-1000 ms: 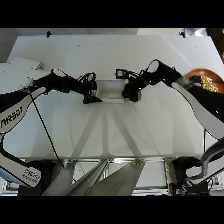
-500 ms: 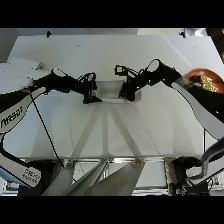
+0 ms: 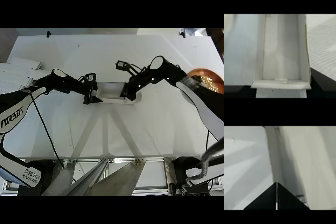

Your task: Fold the box and place the chain.

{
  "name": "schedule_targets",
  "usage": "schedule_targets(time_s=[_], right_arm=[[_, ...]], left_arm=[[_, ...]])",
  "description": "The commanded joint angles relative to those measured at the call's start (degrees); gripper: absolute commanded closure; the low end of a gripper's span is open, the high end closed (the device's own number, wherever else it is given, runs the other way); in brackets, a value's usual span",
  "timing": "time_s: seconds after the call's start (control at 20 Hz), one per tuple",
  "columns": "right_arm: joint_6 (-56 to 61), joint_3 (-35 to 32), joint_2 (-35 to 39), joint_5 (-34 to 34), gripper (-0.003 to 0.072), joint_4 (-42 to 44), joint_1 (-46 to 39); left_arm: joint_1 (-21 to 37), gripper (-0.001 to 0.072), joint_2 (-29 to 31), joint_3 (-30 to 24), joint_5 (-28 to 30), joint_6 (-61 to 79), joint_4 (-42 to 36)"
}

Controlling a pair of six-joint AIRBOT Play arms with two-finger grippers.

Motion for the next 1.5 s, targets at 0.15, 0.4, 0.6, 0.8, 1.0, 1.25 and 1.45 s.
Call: schedule_targets(time_s=[0.15, 0.4, 0.6, 0.8, 1.0, 1.25, 1.45], right_arm=[[7.61, -0.02, 12.0, 2.51, 0.0675, -0.44, -3.34], [18.75, -1.66, 13.35, 6.43, 0.0676, -4.31, -15.72], [26.25, -9.75, 13.33, 1.53, 0.0677, -12.7, -19.63], [28.13, -20.06, 11.61, -6.56, 0.0679, -11.08, -19.56], [25.66, -20.98, 6.12, -9.35, 0.0681, -3.43, -16.79], [24.65, -20.98, 2.14, -14.58, 0.0682, 1.33, -11.26], [19.85, -20.96, 2.4, -14.62, 0.0679, 9.79, -11.1]], left_arm=[[0.04, 0.0297, 0.02, 0.0, -0.31, 0.22, 0.15], [0.04, 0.0297, 0.02, 0.0, -0.31, 0.22, 0.15], [0.04, 0.0297, 0.02, 0.0, -0.31, 0.22, 0.17], [0.04, 0.0297, 0.02, 0.0, -0.31, 0.22, 0.17], [0.04, 0.0297, 0.02, 0.0, -0.31, 0.22, 0.15], [0.04, 0.0297, 0.02, 0.0, -0.31, 0.22, 0.15], [0.04, 0.0297, 0.02, 0.0, -0.31, 0.22, 0.15]])
